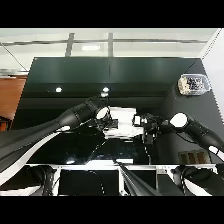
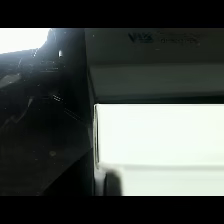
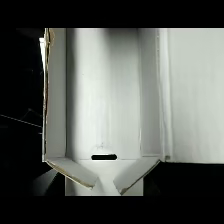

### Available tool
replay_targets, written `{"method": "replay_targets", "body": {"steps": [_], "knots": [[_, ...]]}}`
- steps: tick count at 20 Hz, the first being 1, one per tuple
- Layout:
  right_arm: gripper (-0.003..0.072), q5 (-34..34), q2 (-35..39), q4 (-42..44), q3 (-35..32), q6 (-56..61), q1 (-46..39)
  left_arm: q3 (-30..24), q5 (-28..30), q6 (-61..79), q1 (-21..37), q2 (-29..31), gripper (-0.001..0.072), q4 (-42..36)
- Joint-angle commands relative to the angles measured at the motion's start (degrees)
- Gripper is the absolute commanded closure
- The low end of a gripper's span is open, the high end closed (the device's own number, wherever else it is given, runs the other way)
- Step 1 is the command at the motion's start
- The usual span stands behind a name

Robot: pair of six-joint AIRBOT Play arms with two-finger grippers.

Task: Fold the box and place the chain.

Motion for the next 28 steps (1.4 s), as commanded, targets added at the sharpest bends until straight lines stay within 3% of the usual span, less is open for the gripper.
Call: {"method": "replay_targets", "body": {"steps": [1,4,5,6,14,24,25,26,28], "knots": [[0.0259,0.7,0.0,0.2,0.0,-0.2,0.1,0.1,0.0,0.0,0.0,0.0,0.0684,-0.2],[0.0262,0.7,0.0,0.4,0.0,-0.2,0.1,0.1,0.0,0.0,0.0,0.0,0.0684,-0.2],[0.0332,0.7,0.0,0.5,0.0,-0.2,0.1,0.1,0.0,0.0,0.0,0.0,0.0684,-0.2],[0.0491,0.7,0.0,0.6,0.0,-0.2,0.1,0.1,0.0,0.0,0.0,0.0,0.0684,-0.2],[0.0485,-3.7,-0.5,8.9,-0.1,-0.2,3.1,0.1,0.0,0.0,0.0,0.0,0.0684,-0.2],[0.0482,-5.9,-2.6,12.2,-0.2,1.8,4.0,0.1,-0.3,0.0,0.0,0.0,0.0684,-0.2],[0.0322,-6.8,-2.6,12.6,-0.2,2.5,4.0,0.1,-0.4,0.0,0.0,0.0,0.0684,-0.2],[0.0260,-7.0,-2.6,12.8,-0.2,2.7,4.0,0.1,-0.4,0.0,0.0,0.0,0.0684,-0.2],[0.0433,-6.9,-2.6,12.8,-0.2,3.3,3.9,0.1,-0.4,0.0,0.0,0.0,0.0684,-0.2]]}}
